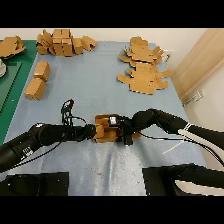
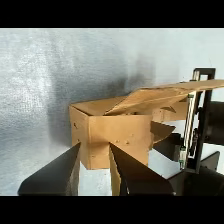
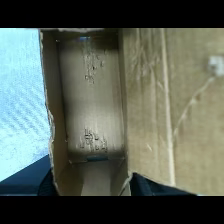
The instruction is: Fold the box.
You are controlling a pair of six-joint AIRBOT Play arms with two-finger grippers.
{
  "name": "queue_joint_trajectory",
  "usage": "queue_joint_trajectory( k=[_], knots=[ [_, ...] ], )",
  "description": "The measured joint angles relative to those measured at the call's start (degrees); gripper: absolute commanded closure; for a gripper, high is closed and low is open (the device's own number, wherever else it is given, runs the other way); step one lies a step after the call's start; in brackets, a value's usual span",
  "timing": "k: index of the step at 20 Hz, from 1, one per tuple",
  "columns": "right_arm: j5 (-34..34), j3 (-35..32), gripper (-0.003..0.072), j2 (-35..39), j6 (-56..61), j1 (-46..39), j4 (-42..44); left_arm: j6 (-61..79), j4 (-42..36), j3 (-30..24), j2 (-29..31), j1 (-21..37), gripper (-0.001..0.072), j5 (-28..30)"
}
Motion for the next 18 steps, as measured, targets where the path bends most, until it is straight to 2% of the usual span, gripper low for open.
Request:
queue_joint_trajectory(
  k=[8,9,10,14,15,16,18],
  knots=[
    [0.0,0.0,0.0244,0.0,0.0,0.0,0.0,5.2,-2.8,0.2,-0.2,0.0,0.0392,1.4],
    [0.0,0.0,0.0244,0.0,0.0,0.0,0.0,6.0,-3.0,0.2,-0.2,0.0,0.0368,1.2],
    [0.0,0.0,0.0244,0.0,0.0,0.0,0.0,6.6,-3.0,0.2,-0.2,0.0,0.0274,0.7],
    [0.0,0.0,0.0244,0.0,0.0,0.0,0.0,7.7,-3.2,0.2,-0.2,0.0,0.0273,-1.6],
    [0.0,0.0,0.0244,0.0,0.0,0.0,0.0,7.8,-3.2,0.3,-0.2,0.0,0.0231,-2.1],
    [0.0,0.0,0.0244,0.0,0.0,0.0,0.0,7.9,-3.2,0.3,-0.2,0.0,0.0158,-2.4],
    [0.0,0.0,0.0244,0.0,0.0,0.0,0.0,7.9,-3.5,0.6,-0.3,0.0,0.0158,-2.9]
  ],
)
